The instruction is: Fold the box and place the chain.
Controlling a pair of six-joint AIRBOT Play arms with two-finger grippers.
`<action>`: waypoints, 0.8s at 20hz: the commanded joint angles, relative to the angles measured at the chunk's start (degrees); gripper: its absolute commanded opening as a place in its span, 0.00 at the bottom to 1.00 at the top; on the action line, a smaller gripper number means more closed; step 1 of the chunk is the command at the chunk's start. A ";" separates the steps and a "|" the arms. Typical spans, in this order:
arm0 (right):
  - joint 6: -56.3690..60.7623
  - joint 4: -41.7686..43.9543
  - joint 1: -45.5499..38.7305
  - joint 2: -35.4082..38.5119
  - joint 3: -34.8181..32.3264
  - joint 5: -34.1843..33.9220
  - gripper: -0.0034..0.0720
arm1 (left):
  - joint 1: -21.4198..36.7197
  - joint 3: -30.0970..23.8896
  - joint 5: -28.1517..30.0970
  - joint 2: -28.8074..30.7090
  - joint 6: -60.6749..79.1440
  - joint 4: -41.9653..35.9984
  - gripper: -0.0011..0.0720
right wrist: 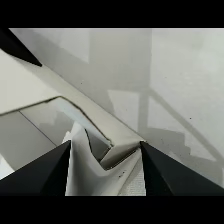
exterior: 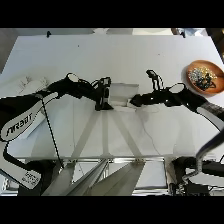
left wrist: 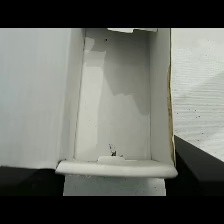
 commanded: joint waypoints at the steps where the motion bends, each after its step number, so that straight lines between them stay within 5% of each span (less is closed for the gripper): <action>1: 11.13 -8.24 2.14 0.07 0.13 -1.90 0.67 | 0.04 0.00 0.09 0.02 -0.04 -0.07 0.40; 16: 51.82 -49.90 15.87 0.87 12.63 2.95 0.59 | 0.04 0.00 0.09 0.02 -0.04 -0.07 0.40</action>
